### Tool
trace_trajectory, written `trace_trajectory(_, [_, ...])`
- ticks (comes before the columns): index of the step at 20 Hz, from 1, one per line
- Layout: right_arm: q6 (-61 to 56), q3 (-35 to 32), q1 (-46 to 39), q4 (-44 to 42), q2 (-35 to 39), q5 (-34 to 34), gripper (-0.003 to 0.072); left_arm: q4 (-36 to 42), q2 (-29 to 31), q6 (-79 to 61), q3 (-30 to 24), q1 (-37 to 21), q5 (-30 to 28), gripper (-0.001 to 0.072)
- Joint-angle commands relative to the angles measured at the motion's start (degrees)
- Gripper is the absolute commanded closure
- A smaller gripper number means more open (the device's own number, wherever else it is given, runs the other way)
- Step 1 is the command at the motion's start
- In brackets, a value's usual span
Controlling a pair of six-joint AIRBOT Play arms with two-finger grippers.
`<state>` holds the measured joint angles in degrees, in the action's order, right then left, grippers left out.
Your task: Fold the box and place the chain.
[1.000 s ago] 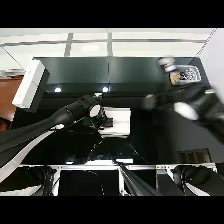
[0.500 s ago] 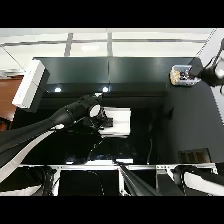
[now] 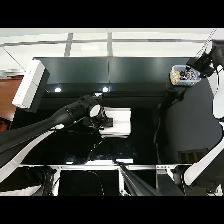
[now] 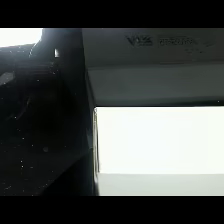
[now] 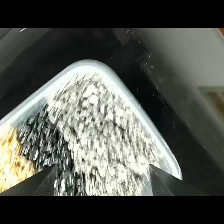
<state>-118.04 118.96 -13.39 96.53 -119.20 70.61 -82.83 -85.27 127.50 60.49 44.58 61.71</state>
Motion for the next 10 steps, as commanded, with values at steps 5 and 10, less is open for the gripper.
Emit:
trace_trajectory(5, [0.31, 1.75, -1.77, -2.91, -4.42, -2.51, 0.0168, 0.90, 0.04, -0.02, 0.07, 0.00, 0.09, 0.0684])
trace_trajectory(10, [5.11, 1.33, -2.32, -6.73, -2.43, -2.23, 0.0675, 1.05, 0.04, -0.02, 0.07, -0.07, 0.22, 0.0684])
